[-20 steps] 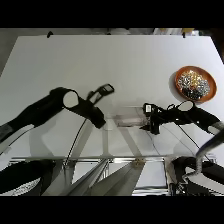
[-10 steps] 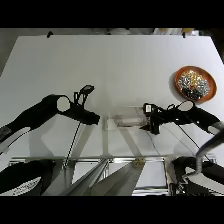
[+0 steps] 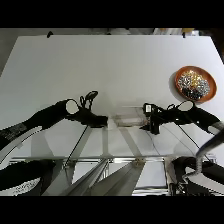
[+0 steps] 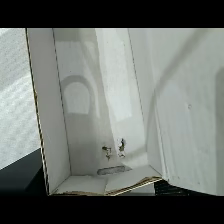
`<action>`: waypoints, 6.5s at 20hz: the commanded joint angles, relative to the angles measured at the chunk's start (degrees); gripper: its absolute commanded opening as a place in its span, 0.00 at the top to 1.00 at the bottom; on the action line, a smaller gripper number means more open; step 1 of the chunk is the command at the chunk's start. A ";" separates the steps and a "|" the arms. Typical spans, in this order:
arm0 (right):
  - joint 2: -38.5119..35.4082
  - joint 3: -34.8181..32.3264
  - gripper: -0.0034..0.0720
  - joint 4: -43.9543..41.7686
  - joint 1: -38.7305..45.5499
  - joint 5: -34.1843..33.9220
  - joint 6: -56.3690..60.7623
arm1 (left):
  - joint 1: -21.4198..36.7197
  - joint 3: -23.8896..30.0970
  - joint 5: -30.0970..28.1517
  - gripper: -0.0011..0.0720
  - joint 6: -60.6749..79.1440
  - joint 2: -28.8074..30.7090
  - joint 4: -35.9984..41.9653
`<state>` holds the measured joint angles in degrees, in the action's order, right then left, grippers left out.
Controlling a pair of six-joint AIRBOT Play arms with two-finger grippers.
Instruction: Fold the box and place the chain.
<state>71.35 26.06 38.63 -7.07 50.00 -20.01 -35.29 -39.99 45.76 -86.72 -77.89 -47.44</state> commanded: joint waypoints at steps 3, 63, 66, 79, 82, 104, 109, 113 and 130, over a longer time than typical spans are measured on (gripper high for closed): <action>-0.04 0.00 0.35 0.00 0.00 0.02 0.00 | -2.75 -4.52 -0.07 0.98 1.86 0.35 3.50; -0.04 0.00 0.35 0.13 0.00 0.04 0.00 | -18.38 -37.83 22.67 0.92 -54.45 -22.03 -32.98; -0.04 0.00 0.35 0.11 0.00 0.02 0.00 | -18.21 -38.95 24.59 0.66 -50.66 -21.99 -33.24; -0.04 0.00 0.35 0.13 0.00 0.04 0.00 | -18.43 -39.91 27.74 0.81 -50.42 -23.71 -33.79; -0.04 0.00 0.35 0.13 0.00 0.04 0.00 | -18.62 -39.91 27.34 0.98 -50.40 -23.89 -33.81; -0.04 0.00 0.35 0.13 0.00 0.07 0.00 | -5.44 -33.27 40.68 0.03 14.93 0.00 -27.67; -0.04 0.00 0.35 0.15 0.00 0.07 0.00 | 2.38 -13.31 22.60 0.04 67.47 5.81 -10.51; -0.04 0.00 0.35 0.13 0.00 0.07 0.00 | 4.15 -3.91 5.68 0.04 99.89 0.81 3.74; -0.04 0.00 0.35 0.15 0.00 0.07 0.00 | -0.52 -4.50 -0.79 0.03 106.20 -10.25 23.47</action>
<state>71.35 26.06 38.83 -7.07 50.06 -20.12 -35.64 -44.51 43.88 19.31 -87.81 -24.86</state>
